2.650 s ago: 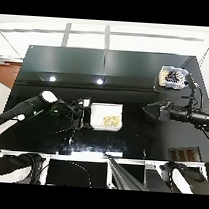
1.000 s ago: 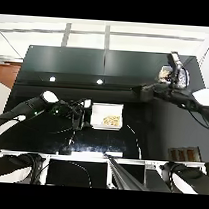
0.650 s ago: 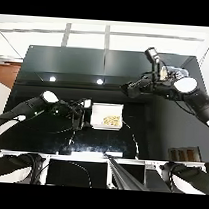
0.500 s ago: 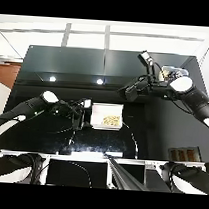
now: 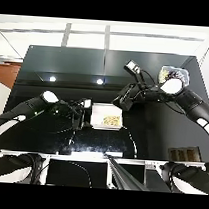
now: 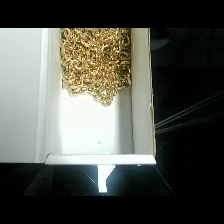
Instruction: Fold the box and place the chain.
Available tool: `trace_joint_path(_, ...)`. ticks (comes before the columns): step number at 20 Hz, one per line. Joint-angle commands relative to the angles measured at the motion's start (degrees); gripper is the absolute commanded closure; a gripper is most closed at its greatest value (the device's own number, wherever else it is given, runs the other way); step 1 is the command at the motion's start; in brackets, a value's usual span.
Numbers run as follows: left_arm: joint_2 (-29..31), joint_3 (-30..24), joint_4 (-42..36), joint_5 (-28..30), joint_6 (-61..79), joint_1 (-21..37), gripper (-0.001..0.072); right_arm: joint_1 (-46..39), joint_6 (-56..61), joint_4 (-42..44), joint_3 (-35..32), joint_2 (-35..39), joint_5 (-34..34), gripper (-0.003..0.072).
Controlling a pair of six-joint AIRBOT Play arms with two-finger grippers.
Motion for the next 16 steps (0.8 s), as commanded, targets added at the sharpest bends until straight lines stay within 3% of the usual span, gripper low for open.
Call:
trace_joint_path(1, -0.04, 0.02, 0.00, 0.00, 0.02, -0.04, 0.0309, 0.83, -2.86, -0.76, 0.04, -0.11, 5.40, -0.0018)
trace_joint_path(8, -0.04, 0.02, 0.00, 0.00, 0.00, -0.04, 0.0308, 0.87, -4.39, -3.54, 0.02, -0.13, 9.68, -0.0018)
trace_joint_path(16, -0.04, 0.02, 0.00, 0.00, 0.02, -0.04, 0.0308, 0.90, -14.23, -3.56, 0.04, -0.13, 13.53, -0.0012)
